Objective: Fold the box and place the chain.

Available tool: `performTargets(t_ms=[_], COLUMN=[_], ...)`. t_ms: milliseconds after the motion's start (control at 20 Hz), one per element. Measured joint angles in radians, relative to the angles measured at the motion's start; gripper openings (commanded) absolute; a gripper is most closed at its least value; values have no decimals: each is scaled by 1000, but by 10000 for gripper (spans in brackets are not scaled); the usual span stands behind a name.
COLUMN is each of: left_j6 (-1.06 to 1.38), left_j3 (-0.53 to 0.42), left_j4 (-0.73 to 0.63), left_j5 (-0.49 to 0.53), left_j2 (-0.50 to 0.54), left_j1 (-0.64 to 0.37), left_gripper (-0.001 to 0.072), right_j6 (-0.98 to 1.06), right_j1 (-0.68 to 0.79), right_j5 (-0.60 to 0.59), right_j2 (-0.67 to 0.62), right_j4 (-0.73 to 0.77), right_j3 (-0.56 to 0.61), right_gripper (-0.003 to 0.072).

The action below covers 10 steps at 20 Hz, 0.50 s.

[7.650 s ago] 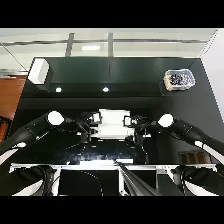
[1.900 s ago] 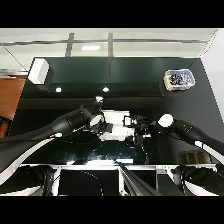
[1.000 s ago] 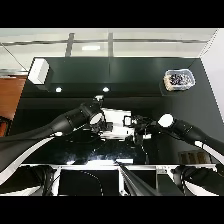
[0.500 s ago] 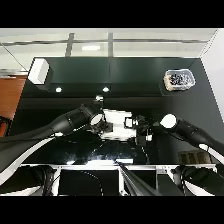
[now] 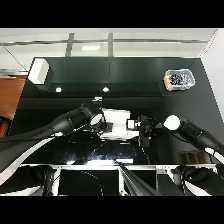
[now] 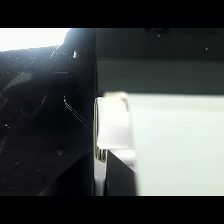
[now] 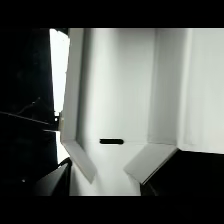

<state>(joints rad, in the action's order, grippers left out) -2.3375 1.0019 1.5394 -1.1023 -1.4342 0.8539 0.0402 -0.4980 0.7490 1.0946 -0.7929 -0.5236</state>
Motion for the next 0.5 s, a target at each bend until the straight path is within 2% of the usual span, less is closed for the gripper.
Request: performTargets(t_ms=[100, 150, 500], left_j6=[-2, -2, -1], left_j3=[0, 0, 0], left_j4=[0, 0, 2], left_j5=[0, 0, -1], left_j2=[0, 0, 0], left_j1=[0, 0, 0], left_gripper=[24, 24, 24], right_j6=[2, 2, 6], right_j1=[0, -1, -3], right_j5=[-25, -35, -42], right_j2=[0, 1, 47], right_j4=[23, 39, 217], right_j3=[0, 0, 0], right_gripper=[223, 183, 183])
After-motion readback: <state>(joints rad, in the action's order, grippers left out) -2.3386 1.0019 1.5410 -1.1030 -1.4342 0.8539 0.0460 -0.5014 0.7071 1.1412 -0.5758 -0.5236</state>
